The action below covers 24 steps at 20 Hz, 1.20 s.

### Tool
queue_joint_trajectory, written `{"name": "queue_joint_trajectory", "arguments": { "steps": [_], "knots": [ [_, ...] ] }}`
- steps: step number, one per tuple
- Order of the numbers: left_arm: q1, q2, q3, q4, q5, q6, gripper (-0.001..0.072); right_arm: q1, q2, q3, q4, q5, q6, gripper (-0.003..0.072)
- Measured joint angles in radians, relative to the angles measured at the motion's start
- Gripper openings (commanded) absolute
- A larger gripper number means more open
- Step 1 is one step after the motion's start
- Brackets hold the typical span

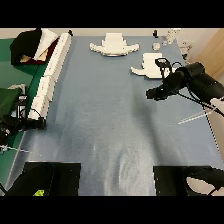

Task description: Fold the box.

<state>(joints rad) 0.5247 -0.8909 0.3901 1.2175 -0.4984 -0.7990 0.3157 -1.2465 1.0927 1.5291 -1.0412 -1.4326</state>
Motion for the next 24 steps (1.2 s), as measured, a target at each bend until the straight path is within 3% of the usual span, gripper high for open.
{"name": "queue_joint_trajectory", "arguments": {
  "steps": [4,5,6,13,18,23,24],
  "knots": [
    [0.0,0.0,0.0,-0.003,0.0,0.002,0.0525,0.0,0.0,0.0,0.0,0.0,0.0,0.0003],
    [0.0,0.0,0.0,-0.005,0.0,0.001,0.0642,0.0,0.0,0.0,0.0,0.0,0.0,0.0002],
    [0.0,-0.001,0.0,-0.006,-0.003,0.002,0.0696,0.0,0.0,0.0,0.0,0.0,0.0,0.0003],
    [0.0,0.019,0.011,0.009,-0.053,-0.005,0.0696,0.0,0.0,0.0,0.0,0.0,0.0,0.0003],
    [0.0,0.109,0.066,0.093,-0.235,-0.033,0.0696,0.0,0.0,0.0,0.0,0.0,0.0,0.0003],
    [0.0,0.231,0.142,0.216,-0.507,-0.122,0.0694,0.0,0.0,0.0,0.0,0.0,0.0,0.0003],
    [0.0,0.254,0.161,0.218,-0.565,-0.143,0.0577,0.0,0.0,0.0,0.0,0.0,0.0,0.0003]
  ]
}}
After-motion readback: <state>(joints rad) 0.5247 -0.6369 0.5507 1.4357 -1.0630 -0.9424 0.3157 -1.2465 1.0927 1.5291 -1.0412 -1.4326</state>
